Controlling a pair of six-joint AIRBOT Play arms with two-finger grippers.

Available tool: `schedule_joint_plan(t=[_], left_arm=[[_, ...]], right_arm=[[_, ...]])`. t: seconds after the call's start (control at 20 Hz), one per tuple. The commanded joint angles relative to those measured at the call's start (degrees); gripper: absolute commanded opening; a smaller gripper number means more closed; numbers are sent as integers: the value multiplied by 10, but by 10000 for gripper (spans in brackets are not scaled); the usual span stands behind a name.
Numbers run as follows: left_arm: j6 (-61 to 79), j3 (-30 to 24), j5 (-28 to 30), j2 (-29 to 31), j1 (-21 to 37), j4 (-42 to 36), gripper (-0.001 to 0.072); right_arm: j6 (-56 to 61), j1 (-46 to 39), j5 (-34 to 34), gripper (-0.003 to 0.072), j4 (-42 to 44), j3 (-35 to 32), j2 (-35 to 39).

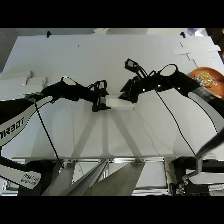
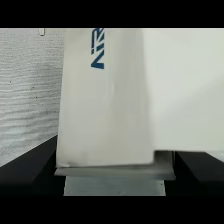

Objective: Fold the box and place the chain.

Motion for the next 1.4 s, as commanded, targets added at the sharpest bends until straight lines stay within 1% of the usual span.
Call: schedule_joint_plan(t=[0.0,0.2,0.3,0.45,0.6,0.65,0.7,0.8,0.95,1.15,1.35], left_arm=[[0,0,0,0,0,0,328],[0,0,0,0,0,0,328],[0,0,0,0,0,0,328],[0,0,0,0,0,0,328],[0,0,0,0,0,0,328],[0,0,0,0,0,0,328],[0,0,0,0,0,0,328],[0,0,0,0,0,0,328],[0,0,0,0,0,0,328],[0,0,0,0,0,0,328],[0,0,0,0,0,0,328]], right_arm=[[-38,14,-9,487,-12,0,0],[-38,14,5,485,-2,0,5],[-38,14,23,464,-2,0,7],[-38,14,29,462,-1,0,7],[-38,14,33,461,-17,0,7],[-38,14,28,441,-37,0,7],[-35,15,20,398,-61,0,7],[-32,15,6,393,-94,0,7],[-11,15,-18,339,-102,0,7],[-5,22,-49,340,-103,0,7],[-4,35,-53,339,-103,0,7]])
